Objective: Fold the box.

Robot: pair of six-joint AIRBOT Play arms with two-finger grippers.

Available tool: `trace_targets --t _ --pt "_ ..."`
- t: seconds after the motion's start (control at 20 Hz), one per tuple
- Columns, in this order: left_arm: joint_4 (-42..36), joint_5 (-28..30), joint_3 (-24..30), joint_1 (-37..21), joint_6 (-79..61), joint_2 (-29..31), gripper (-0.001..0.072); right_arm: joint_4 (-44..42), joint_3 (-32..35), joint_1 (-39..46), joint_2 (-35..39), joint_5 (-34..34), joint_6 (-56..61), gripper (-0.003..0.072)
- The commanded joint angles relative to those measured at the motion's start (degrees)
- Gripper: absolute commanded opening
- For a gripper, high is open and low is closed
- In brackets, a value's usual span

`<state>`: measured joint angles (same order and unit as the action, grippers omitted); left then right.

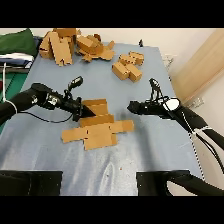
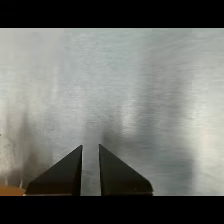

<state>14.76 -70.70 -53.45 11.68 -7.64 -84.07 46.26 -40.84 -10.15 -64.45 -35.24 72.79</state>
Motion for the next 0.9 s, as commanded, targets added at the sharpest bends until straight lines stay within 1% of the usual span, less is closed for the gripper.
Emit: trace_targets --t 0.0,0.1,0.2,0.3,0.4,0.45,0.6,0.75,0.85 --pt "2.4 -6.6 -3.3 -1.8 -2.8 -4.6 0.0042 0.9 0.0 -3.1 0.0 0.8 3.3 0.0160" --pt "2.7 -6.0 -3.2 0.0 -5.2 -5.2 0.0042 2.2 0.0 -4.3 0.0 0.9 4.2 0.0160" --pt "3.0 -4.7 -3.2 1.7 -6.7 -4.6 0.0042 3.3 0.0 -4.6 0.0 1.1 4.4 0.0160" --pt "4.2 -1.7 -2.9 3.0 -7.8 -2.9 0.0042 6.9 0.0 -4.6 0.0 2.5 7.4 0.0159" --pt "2.4 1.4 -1.3 4.2 -10.0 -0.6 0.0042 10.9 0.0 -4.6 0.0 3.5 9.9 0.0159" --pt "1.4 3.0 -0.3 4.9 -11.7 0.5 0.0034 11.6 0.0 -4.6 0.0 3.7 9.9 0.0159" --pt "0.2 12.6 3.1 7.7 -14.3 2.7 0.0023 11.7 0.0 -4.6 0.0 4.6 9.9 0.0159" --pt "-0.6 16.7 5.6 9.5 -14.2 2.6 0.0018 11.7 0.0 -4.6 0.0 5.5 9.9 0.0159" --pt "-0.7 16.7 5.8 9.7 -14.2 2.7 0.0018 11.7 0.0 -4.6 0.0 5.7 9.9 0.0159"
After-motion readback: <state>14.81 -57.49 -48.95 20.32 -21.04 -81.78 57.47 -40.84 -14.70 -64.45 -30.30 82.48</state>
